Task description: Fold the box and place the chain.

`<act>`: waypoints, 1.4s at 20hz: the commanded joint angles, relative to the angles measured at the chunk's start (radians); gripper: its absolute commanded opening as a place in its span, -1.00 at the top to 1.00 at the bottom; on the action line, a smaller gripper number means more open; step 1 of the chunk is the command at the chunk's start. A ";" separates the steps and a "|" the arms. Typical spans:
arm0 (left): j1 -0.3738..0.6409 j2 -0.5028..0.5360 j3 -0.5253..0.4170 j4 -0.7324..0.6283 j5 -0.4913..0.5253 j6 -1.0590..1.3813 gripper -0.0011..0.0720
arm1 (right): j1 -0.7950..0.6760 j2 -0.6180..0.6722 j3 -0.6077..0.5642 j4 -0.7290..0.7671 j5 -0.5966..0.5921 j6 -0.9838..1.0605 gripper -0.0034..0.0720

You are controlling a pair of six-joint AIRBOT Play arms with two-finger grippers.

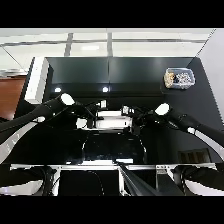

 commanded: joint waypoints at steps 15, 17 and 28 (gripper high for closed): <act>0.000 0.000 0.001 0.000 0.004 0.002 0.90 | 0.031 -0.006 0.004 -0.068 -0.036 0.058 -0.95; 0.000 0.000 0.001 0.000 0.004 0.002 0.90 | 0.034 -0.006 0.003 -0.076 -0.036 0.058 -0.93; 0.003 0.063 0.016 0.036 0.002 -0.066 -0.78 | 0.033 -0.006 0.003 -0.071 -0.037 0.058 -0.33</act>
